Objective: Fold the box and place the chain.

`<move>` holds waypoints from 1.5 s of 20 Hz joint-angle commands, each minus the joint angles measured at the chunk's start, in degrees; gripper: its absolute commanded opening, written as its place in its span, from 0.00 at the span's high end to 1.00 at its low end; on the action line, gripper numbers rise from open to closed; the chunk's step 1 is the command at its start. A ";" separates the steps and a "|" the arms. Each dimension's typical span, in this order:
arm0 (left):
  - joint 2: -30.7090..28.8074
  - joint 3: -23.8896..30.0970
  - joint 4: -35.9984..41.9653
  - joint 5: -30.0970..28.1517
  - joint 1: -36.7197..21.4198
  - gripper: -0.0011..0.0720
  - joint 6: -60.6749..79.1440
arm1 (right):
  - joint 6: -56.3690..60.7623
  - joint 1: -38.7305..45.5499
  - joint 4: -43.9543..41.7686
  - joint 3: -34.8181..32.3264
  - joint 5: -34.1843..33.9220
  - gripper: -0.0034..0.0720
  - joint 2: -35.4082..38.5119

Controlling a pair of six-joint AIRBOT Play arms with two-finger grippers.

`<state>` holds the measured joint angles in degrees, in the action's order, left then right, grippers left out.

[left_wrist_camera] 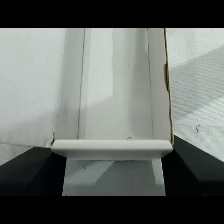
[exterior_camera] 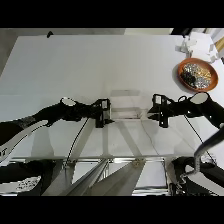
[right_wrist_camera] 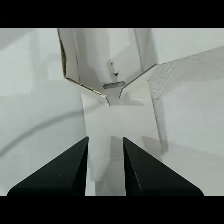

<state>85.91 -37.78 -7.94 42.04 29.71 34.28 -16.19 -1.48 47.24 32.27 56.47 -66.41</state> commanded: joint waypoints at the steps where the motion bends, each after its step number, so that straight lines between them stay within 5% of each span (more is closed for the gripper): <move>1: -0.02 0.00 0.00 -0.02 0.02 0.97 -0.02 | -0.83 -4.20 3.65 -0.02 -5.05 0.63 -0.04; 14: -0.02 0.00 -0.02 -0.02 0.02 0.97 0.00 | -1.92 -6.43 -8.96 -0.02 -8.44 0.66 -2.03; 25: -0.02 0.00 0.00 -0.02 0.02 0.97 0.00 | -1.77 -6.43 -9.09 -0.15 -6.38 0.67 -2.05; 30: -0.02 0.00 0.00 -0.02 0.02 0.97 0.00 | -1.49 -6.43 -8.68 -1.75 -8.02 0.75 -2.05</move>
<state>85.91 -37.78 -7.99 42.02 29.71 34.26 -18.02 -7.86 38.54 31.20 49.52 -68.42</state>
